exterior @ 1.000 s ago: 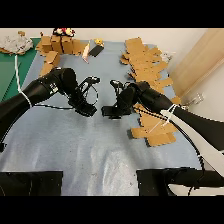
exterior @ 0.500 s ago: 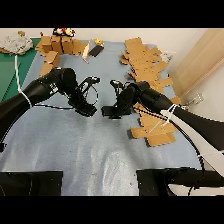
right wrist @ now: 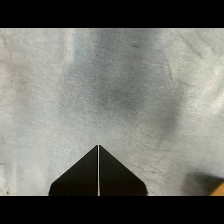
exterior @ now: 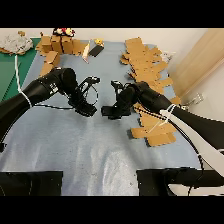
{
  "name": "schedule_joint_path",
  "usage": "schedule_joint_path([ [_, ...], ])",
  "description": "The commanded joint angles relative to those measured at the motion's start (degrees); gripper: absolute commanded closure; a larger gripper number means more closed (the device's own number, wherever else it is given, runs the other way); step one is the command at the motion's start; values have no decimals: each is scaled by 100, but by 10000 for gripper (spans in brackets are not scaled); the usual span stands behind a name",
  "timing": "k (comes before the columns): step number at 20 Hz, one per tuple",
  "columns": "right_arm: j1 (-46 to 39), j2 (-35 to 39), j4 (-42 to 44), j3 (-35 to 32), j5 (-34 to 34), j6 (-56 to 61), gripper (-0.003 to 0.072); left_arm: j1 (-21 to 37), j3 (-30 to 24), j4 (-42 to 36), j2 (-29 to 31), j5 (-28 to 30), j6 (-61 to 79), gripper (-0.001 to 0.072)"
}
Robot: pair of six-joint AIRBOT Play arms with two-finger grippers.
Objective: Fold the box.
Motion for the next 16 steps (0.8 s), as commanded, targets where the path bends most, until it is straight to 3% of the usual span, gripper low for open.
schedule_joint_path([
  [1, -42, -144, -98, 4, 31, 192, 679, 0, 0, 0, 0, 0, 0, 697],
  [2, -136, -157, -192, 7, -33, 149, 669, 0, 0, 0, 0, 0, 0, 697],
  [3, -297, -157, -280, 42, -190, 116, 540, 0, 0, 0, 0, 0, 0, 697],
  [6, -1141, -138, -560, 345, -1145, -219, 262, 0, 0, 0, 0, 0, 0, 697],
  [9, -2277, -7, -901, 632, -2118, -560, 262, 0, 0, 0, 0, 0, 0, 697],
  [16, -4955, 481, -1849, 636, -2715, -1679, 238, 0, 0, 0, 0, 2, 0, 697],
])
